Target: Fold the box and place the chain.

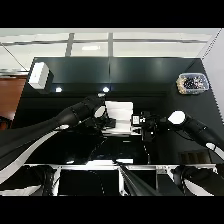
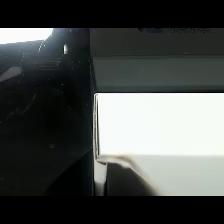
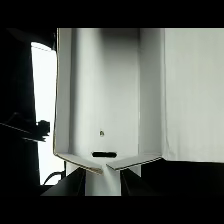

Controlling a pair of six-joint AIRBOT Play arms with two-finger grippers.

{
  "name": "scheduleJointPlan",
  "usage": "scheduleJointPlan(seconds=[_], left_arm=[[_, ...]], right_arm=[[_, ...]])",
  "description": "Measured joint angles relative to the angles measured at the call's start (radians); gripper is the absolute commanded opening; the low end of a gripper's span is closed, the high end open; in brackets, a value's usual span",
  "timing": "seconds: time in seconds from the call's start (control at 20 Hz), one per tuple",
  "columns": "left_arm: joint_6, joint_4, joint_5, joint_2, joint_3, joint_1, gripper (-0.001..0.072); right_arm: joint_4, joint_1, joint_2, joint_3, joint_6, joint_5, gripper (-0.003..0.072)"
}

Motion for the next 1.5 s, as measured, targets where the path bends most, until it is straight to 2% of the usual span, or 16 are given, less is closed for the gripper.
scheduleJointPlan(seconds=[0.4, 0.8, 0.85, 0.9, 0.95, 1.0, 1.05, 1.1, 1.15, 1.2, 1.25, 1.4, 1.5], left_arm=[[0.003, -0.001, -0.005, 0.0, 0.0, 0.0, 0.0029], [0.003, -0.003, -0.001, 0.0, 0.0, 0.0, 0.003], [0.003, -0.003, 0.0, 0.0, 0.0, 0.0, 0.003], [0.003, -0.003, 0.001, 0.0, 0.0, 0.0, 0.003], [0.003, -0.004, 0.001, 0.0, 0.0, 0.0, 0.003], [0.003, -0.004, 0.001, 0.0, 0.0, 0.0, 0.003], [0.003, -0.005, 0.002, 0.0, 0.0, 0.0, 0.003], [0.002, -0.005, 0.003, 0.0, 0.0, 0.0, 0.003], [0.003, -0.005, 0.004, 0.0, 0.0, 0.0, 0.003], [0.002, -0.006, 0.004, 0.0, 0.0, 0.0, 0.003], [0.002, -0.007, 0.004, 0.0, 0.0, 0.0, 0.003], [0.002, -0.008, 0.006, 0.0, 0.0, 0.0, 0.003], [-0.001, -0.01, 0.008, 0.0, 0.0, 0.0, 0.003]], right_arm=[[0.165, 0.023, -0.047, -0.006, 0.02, -0.033, 0.0241], [0.207, 0.031, -0.068, -0.007, 0.07, -0.038, 0.0246], [0.209, 0.031, -0.068, -0.007, 0.077, -0.035, 0.035], [0.211, 0.031, -0.068, -0.007, 0.086, -0.033, 0.0391], [0.211, 0.031, -0.068, -0.007, 0.095, -0.034, 0.0366], [0.212, 0.031, -0.068, -0.007, 0.108, -0.035, 0.0215], [0.211, 0.031, -0.068, -0.007, 0.117, -0.036, 0.0174], [0.214, 0.031, -0.068, -0.007, 0.13, -0.036, 0.0381], [0.215, 0.031, -0.068, -0.007, 0.135, -0.04, 0.0481], [0.215, 0.031, -0.068, -0.007, 0.145, -0.045, 0.0335], [0.212, 0.031, -0.068, -0.007, 0.155, -0.047, 0.0091], [0.203, 0.028, -0.066, -0.006, 0.203, -0.045, 0.0015], [0.151, 0.004, -0.044, 0.013, 0.356, -0.022, 0.0016]])
